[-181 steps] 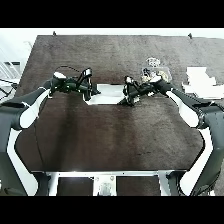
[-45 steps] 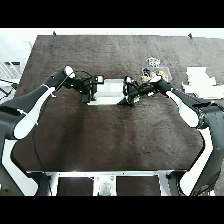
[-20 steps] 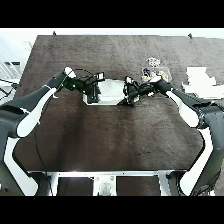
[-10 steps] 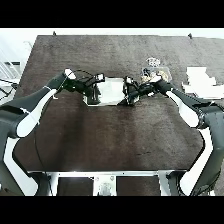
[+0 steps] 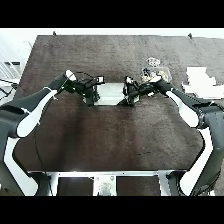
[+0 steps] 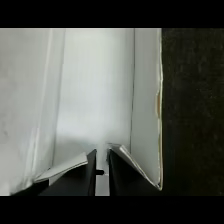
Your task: Fold the box and place the chain.
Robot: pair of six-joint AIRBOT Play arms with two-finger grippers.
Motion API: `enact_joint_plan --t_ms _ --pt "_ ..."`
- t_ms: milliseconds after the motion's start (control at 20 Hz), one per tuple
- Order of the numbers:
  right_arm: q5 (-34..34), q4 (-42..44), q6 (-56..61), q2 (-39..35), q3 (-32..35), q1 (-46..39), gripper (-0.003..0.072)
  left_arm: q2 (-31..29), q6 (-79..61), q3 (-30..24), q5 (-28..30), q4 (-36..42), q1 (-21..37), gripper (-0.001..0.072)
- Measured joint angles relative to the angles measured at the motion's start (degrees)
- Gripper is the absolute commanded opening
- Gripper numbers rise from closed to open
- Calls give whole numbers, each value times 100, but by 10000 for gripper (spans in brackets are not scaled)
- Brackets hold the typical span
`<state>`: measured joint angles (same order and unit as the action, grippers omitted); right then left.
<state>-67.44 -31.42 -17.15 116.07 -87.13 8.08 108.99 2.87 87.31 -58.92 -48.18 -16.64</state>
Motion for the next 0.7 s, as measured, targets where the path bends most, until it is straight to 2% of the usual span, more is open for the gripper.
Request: enact_joint_plan --t_ms 50,100,500,700 --pt "0 -2 0 0 0 -2 485 -9 -9 9 2 -35 0 84" --pt "0 -2 0 2 0 0 485 -17 -15 26 -7 -81 2 20" --pt "-2 -2 0 2 0 0 485 -79 13 138 -671 -153 361 17" --pt "-4 -4 -2 2 0 0 485 -302 76 142 -848 -22 476 16"
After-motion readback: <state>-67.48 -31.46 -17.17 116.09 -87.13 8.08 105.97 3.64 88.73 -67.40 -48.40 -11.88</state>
